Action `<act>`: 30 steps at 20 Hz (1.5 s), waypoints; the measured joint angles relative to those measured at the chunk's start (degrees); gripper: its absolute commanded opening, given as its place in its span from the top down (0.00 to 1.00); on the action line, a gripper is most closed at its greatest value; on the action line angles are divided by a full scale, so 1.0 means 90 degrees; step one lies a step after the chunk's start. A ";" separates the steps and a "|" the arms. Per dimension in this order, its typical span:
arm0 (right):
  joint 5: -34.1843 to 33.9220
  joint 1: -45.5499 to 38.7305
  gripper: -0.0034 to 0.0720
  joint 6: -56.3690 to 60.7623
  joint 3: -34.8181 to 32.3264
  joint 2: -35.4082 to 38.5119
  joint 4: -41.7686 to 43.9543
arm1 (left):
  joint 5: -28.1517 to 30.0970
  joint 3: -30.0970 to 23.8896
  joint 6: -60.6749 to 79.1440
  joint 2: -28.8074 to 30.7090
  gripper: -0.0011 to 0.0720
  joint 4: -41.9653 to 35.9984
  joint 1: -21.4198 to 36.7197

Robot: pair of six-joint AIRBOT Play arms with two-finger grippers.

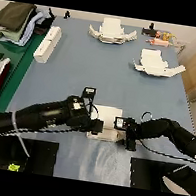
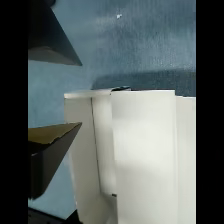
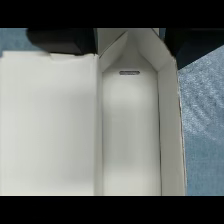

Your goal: Fold the box.

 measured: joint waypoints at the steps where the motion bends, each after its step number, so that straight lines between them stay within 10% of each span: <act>1: 0.0000 0.0000 0.28 0.0000 0.0000 0.0000 0.0000 | -0.0172 0.0068 0.0039 0.0214 0.95 0.0032 0.0000; 6: 0.0000 0.0000 0.28 0.0000 0.0000 0.0000 0.0002 | -0.0663 0.0209 0.0571 0.0957 0.97 0.0282 0.0083; 15: 0.0000 0.0000 0.28 0.0000 0.0000 0.0000 0.0002 | -0.0330 -0.0719 0.6766 0.2263 0.95 -0.1787 0.2710; 17: 0.0000 0.0000 0.28 0.0000 0.0000 0.0000 0.0002 | 0.0129 -0.1168 0.8187 0.2390 0.03 -0.2157 0.3211; 30: 0.0000 0.0000 0.28 0.0000 0.0000 0.0000 0.0002 | 0.2144 -0.3228 1.4824 0.1722 0.03 -0.3910 0.3470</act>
